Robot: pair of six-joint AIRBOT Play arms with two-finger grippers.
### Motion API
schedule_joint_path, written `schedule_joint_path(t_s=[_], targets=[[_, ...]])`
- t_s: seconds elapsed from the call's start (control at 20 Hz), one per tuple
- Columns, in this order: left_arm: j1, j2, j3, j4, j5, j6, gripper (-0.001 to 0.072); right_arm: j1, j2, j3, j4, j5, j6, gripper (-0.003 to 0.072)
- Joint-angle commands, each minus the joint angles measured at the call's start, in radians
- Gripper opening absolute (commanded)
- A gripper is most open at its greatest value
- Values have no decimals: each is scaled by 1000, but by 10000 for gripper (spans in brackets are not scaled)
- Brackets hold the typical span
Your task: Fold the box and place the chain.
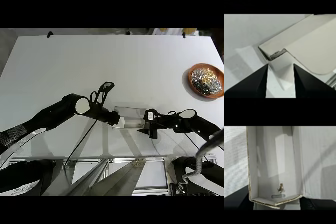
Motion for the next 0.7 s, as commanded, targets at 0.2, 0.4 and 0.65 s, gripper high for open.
schedule_joint_path(t_s=[0.2, 0.4, 0.65], targets=[[-44, -26, 41, 64, -30, -107, 355, 0, 0, 0, 0, 0, 0, 330], [-67, -65, 85, 125, -53, -196, 353, 0, 0, 0, 0, 0, 0, 330], [-84, -91, 105, 211, -109, -315, 353, 0, 0, 0, 0, 0, 0, 330]])
